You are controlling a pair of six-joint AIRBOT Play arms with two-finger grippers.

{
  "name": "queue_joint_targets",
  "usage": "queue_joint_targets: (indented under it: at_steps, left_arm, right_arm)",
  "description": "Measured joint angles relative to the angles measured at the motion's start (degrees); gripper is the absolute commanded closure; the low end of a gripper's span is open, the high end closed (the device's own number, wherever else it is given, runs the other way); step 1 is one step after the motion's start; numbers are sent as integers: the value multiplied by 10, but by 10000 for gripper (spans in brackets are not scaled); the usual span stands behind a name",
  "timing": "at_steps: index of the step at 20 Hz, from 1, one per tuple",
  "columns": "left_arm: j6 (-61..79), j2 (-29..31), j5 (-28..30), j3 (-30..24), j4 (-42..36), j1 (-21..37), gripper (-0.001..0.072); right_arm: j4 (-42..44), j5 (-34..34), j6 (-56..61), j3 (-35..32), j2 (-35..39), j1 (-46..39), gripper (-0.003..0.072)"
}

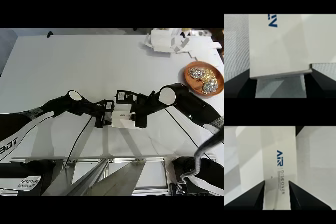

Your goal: Fold the box and place the chain.

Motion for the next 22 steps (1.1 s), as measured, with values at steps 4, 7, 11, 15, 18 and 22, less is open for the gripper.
queue_joint_targets:
  at_steps: [4, 7, 11, 15, 18, 22]
  left_arm:
    - [-1, 0, 0, 0, -1, 0, 503]
    - [-1, 0, 2, 0, -1, 0, 502]
    - [-2, 0, 2, 0, -2, 0, 503]
    - [-3, 0, 2, 0, -3, 0, 503]
    - [-3, 0, 5, 0, -3, 0, 503]
    - [-3, 0, 5, 0, -3, 0, 503]
  right_arm:
    - [5, 5, 0, -4, -1, 0, 363]
    - [10, 2, 0, -8, -1, 3, 362]
    - [4, -21, 0, -16, -1, 9, 367]
    - [-9, -39, 0, -19, -1, 10, 399]
    - [-19, -48, 0, -19, -1, 11, 426]
    - [-25, -55, 0, -19, 6, 11, 473]
